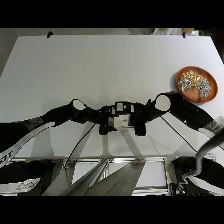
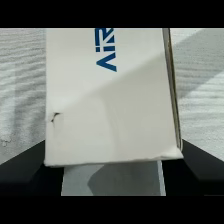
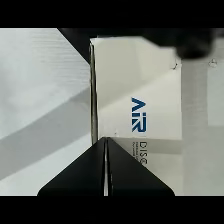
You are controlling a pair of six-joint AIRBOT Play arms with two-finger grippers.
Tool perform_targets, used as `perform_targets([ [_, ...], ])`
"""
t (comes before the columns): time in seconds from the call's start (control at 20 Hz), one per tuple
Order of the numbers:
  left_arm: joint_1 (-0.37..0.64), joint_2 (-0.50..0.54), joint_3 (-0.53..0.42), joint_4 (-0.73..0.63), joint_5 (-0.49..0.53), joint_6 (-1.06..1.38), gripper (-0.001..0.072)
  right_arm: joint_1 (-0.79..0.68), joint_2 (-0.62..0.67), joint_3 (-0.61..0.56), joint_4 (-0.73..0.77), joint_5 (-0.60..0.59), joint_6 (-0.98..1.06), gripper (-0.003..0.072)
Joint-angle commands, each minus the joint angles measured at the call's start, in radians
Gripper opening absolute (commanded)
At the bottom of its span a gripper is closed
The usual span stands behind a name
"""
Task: Fold the box and place the chain.
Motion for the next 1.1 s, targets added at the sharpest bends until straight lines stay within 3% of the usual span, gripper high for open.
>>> perform_targets([
  [0.0,0.001,0.001,0.0,0.0,0.0,0.0,0.0253,0.0,-0.001,-0.034,-0.001,-0.018,0.002,0.0018],
  [0.3,0.001,0.001,0.0,0.0,0.0,0.0,0.0253,0.0,0.052,-0.038,-0.002,-0.042,0.02,0.0018],
  [0.5,0.001,0.001,0.0,0.0,0.0,0.0,0.0253,-0.091,0.179,-0.038,-0.013,-0.04,0.226,0.0018],
  [0.8,0.001,0.001,0.0,0.0,0.0,0.0,0.0253,-0.406,0.3,-0.053,-0.243,0.241,0.687,0.0017],
  [1.05,0.001,0.001,0.0,0.0,-0.002,0.0,0.0253,-0.537,0.3,-0.19,-0.403,0.264,0.873,0.0017],
])
